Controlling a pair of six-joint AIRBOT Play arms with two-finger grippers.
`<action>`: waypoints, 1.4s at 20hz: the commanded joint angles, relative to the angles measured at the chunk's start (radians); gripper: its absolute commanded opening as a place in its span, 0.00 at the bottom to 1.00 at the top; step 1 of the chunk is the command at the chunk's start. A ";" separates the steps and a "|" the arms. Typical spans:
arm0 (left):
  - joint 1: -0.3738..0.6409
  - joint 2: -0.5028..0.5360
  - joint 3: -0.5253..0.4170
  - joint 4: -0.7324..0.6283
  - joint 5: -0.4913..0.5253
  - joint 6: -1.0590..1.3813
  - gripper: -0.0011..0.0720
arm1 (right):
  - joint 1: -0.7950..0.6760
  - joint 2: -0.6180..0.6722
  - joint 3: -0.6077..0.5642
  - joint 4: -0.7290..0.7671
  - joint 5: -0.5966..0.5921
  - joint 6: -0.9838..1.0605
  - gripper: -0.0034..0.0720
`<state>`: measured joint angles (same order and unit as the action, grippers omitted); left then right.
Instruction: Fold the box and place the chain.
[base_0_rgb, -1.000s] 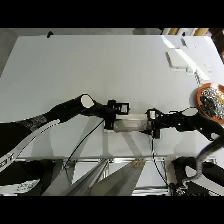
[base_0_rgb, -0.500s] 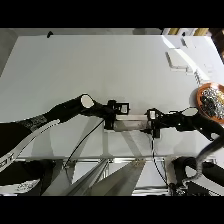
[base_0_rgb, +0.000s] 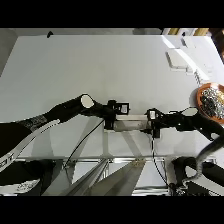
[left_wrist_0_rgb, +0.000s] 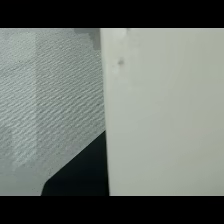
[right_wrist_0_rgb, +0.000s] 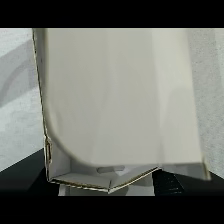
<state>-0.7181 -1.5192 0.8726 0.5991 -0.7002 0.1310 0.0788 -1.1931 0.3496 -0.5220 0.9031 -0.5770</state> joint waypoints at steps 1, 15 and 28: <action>0.000 0.000 0.000 0.000 0.000 0.000 0.03 | 0.001 0.000 -0.001 -0.001 0.000 0.000 0.59; 0.002 0.010 0.000 0.002 -0.001 -0.003 0.32 | 0.001 0.000 -0.001 -0.001 0.000 0.000 0.59; 0.017 0.321 0.000 0.585 -0.270 -0.565 0.25 | 0.001 0.000 -0.001 -0.001 0.000 0.000 0.59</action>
<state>-0.6926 -1.2694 0.8719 1.0534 -0.8631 -0.2855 0.0792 -1.1934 0.3489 -0.5232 0.9028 -0.5747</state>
